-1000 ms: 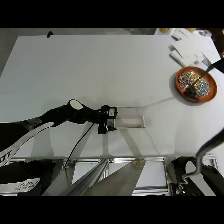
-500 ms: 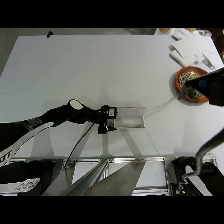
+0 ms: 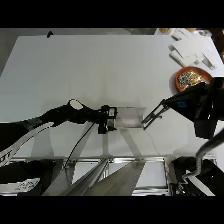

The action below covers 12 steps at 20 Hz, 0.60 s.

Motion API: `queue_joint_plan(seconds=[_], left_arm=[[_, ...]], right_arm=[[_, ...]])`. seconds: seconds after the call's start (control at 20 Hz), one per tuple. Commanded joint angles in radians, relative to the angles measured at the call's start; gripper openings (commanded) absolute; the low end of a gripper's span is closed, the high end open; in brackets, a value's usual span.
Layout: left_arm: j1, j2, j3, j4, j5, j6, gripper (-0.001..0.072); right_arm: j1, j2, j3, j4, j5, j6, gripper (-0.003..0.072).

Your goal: Fold the box and place the chain.

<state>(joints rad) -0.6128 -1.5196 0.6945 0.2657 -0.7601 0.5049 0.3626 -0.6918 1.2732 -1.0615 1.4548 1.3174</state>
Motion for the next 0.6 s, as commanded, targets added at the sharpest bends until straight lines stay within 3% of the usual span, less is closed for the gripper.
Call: queue_joint_plan(seconds=[0.0,0.2,0.55], left_arm=[[0.0,0.0,-0.001,0.0,0.0,0.0,0.0009],[0.0,0.0,-0.001,0.0,0.0,0.0,0.0009],[0.0,0.0,-0.001,0.0,0.001,0.0,0.0009]], right_arm=[[0.06,0.0,-0.066,-0.008,-0.072,0.005,0.0018],[0.062,-0.003,-0.217,-0.015,-0.162,-0.045,0.0018],[0.062,-0.026,-0.327,-0.053,-0.275,-0.063,0.0018]])
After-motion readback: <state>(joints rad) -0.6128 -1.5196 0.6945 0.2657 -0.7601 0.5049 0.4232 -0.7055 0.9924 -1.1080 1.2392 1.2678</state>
